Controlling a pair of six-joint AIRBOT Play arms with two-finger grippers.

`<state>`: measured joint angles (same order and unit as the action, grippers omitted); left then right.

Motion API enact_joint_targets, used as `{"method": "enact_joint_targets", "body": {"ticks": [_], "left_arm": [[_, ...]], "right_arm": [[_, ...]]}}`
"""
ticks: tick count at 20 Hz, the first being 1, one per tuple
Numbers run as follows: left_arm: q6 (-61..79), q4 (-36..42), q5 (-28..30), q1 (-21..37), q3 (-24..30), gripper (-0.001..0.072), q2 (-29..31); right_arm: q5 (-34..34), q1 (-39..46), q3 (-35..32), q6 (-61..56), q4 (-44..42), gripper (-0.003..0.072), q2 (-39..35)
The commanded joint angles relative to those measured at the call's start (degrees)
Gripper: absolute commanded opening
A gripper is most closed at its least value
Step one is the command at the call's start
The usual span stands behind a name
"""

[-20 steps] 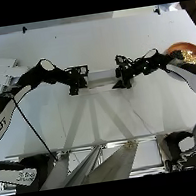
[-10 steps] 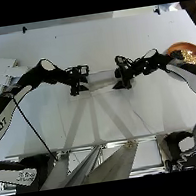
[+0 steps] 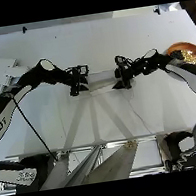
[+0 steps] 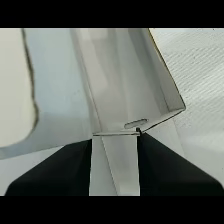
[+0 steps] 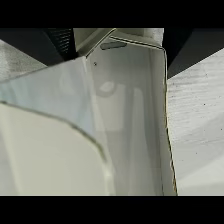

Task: Fold the box and place the chain.

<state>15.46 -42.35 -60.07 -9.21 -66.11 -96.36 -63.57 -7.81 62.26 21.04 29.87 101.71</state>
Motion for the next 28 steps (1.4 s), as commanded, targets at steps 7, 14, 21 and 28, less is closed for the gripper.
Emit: {"method": "enact_joint_targets", "body": {"ticks": [7,14,21,28], "left_arm": [[-0.04,-1.81,-4.48,3.43,0.04,0.0416,0.0],[-0.02,-0.48,-5.73,3.39,0.02,0.028,0.0],[0.02,4.2,-5.16,2.23,0.04,0.028,-0.63],[0.0,4.13,-3.82,0.46,0.04,0.0199,-2.75]], "right_arm": [[-0.07,0.04,0.07,0.0,0.07,0.0425,0.0],[-0.07,0.04,0.07,0.0,0.07,0.0425,0.0],[-0.09,0.04,0.07,0.0,0.09,0.0425,0.0],[-0.07,0.04,0.07,0.0,0.07,0.0425,0.0]]}}
